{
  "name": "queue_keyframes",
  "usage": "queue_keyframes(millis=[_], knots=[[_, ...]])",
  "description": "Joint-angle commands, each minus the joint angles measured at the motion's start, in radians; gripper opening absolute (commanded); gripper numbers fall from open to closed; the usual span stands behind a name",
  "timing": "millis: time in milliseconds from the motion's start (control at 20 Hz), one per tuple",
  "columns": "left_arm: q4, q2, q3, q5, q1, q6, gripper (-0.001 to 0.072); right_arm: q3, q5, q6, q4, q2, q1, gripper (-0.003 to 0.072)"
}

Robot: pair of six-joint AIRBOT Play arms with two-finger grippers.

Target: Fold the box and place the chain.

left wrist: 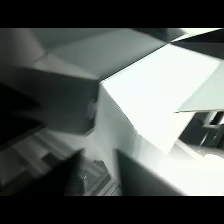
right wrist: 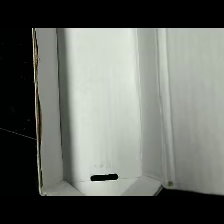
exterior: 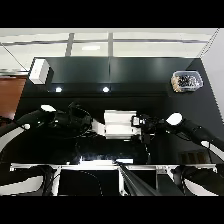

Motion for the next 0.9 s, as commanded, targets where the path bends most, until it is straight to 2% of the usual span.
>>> queue_keyframes(millis=[0, 50, 200, 400, 750, 850], knots=[[-0.013, 0.027, 0.016, -0.007, 0.024, 0.042, 0.0594, 0.000, 0.000, 0.000, 0.000, 0.000, 0.000, 0.0209], [-0.009, 0.033, 0.023, -0.024, 0.036, 0.047, 0.0710, 0.000, 0.000, 0.000, 0.000, 0.000, 0.000, 0.0210], [-0.004, 0.032, 0.053, -0.070, 0.013, 0.076, 0.0708, 0.000, 0.000, 0.000, 0.000, 0.000, 0.000, 0.0210], [0.081, 0.032, 0.125, -0.029, -0.111, 0.002, 0.0704, 0.000, 0.000, 0.000, 0.000, 0.000, 0.000, 0.0210], [0.389, 0.033, 0.275, 0.071, -0.289, -0.435, 0.0661, 0.000, 0.000, 0.000, 0.000, 0.000, 0.000, 0.0210], [0.471, 0.033, 0.293, 0.091, -0.327, -0.525, 0.0566, 0.000, 0.000, 0.000, 0.000, 0.000, 0.000, 0.0210]])
